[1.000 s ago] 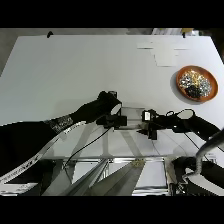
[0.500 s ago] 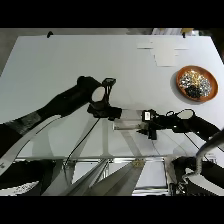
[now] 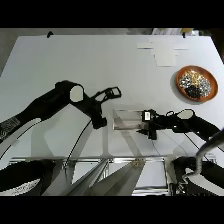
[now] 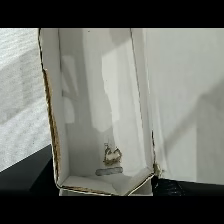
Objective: Fold the box and place the chain.
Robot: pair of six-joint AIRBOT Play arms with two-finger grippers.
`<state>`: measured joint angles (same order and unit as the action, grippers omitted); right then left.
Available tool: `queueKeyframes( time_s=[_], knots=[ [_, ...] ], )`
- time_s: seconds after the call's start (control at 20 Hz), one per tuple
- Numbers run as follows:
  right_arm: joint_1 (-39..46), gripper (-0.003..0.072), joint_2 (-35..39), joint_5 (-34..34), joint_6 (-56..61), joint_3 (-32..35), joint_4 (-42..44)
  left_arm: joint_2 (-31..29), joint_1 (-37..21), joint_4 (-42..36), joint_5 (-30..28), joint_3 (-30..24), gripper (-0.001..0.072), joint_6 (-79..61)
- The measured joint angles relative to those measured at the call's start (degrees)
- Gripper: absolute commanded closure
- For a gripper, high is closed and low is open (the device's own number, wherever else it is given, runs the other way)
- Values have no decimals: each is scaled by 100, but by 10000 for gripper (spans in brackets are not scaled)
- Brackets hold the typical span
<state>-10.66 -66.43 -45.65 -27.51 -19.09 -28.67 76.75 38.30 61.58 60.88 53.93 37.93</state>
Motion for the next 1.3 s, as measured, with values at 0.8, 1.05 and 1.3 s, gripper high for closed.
queueKeyframes(
  time_s=[0.8,1.05,1.3],
  knots=[
    [0,244,0,0,-2,0,0,363,-11,-2850,-1845,-1434,13,-4784],
    [0,244,0,-4,-20,0,-4,557,118,-3252,-1961,-1438,16,-4826],
    [4,244,2,-2,4,0,-7,684,280,-3604,-2229,-1438,480,-4841]
  ],
)
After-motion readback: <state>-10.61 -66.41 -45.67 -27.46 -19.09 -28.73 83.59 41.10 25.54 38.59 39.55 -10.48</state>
